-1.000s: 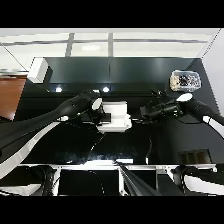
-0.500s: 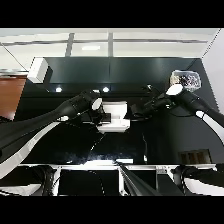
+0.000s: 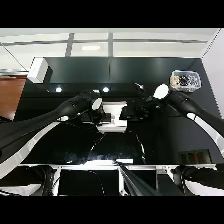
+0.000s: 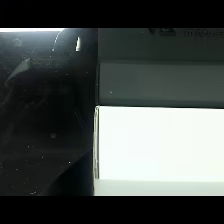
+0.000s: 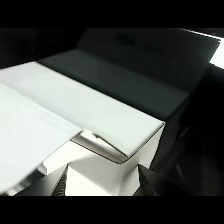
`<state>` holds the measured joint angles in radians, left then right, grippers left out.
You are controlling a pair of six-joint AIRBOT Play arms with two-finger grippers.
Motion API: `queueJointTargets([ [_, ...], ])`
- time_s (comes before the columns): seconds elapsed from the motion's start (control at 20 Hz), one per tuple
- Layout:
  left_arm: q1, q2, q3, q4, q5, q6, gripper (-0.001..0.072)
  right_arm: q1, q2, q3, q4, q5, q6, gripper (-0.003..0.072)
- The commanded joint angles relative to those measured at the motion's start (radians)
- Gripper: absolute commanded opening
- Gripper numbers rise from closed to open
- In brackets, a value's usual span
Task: Fold the box and place the chain.
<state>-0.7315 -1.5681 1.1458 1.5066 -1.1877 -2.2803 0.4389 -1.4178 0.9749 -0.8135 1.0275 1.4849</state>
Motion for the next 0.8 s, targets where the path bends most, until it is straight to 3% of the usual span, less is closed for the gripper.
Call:
queueJointTargets([
  [0.0, 0.000, 0.000, 0.000, 0.000, 0.001, 0.000, 0.0027, 0.069, 0.000, 0.026, -0.177, -0.045, 0.146, 0.0486],
  [0.3, 0.000, 0.000, 0.000, 0.000, 0.001, 0.000, 0.0027, 0.167, -0.003, 0.048, -0.451, -0.077, 0.402, 0.0485],
  [0.75, 0.000, 0.000, 0.000, 0.000, 0.001, 0.000, 0.0027, 0.287, -0.088, 0.178, -0.636, 0.089, 0.630, 0.0484],
])
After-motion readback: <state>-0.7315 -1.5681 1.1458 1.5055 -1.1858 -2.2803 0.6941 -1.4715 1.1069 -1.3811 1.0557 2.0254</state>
